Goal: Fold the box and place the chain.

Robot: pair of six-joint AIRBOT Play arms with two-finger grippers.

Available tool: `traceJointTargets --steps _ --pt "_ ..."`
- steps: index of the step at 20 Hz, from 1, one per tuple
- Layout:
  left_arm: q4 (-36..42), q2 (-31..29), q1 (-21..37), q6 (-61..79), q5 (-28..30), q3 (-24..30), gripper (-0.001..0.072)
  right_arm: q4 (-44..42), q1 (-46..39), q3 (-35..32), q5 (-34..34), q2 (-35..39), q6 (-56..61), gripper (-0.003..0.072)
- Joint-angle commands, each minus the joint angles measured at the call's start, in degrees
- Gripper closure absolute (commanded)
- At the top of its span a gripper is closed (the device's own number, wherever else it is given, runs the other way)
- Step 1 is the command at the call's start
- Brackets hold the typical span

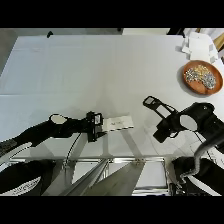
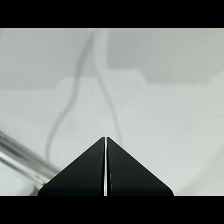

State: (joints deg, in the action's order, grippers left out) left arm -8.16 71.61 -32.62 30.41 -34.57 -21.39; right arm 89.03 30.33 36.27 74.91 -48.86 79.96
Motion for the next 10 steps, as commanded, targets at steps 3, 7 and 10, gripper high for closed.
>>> traceJointTargets --steps 3,7,10 --pt "0.0 0.0 0.0 0.0 0.0 0.0 0.0642 7.1 -15.8 0.2 6.6 -1.6 4.8 0.0676" --pt "0.0 0.0 0.0 0.0 -0.2 0.0 0.0642 1.2 -35.1 0.2 4.0 -2.2 3.6 0.0676" --pt "0.0 0.0 0.0 0.0 -0.2 0.0 0.0642 -2.7 -37.5 0.2 6.5 -2.0 3.6 0.0676"
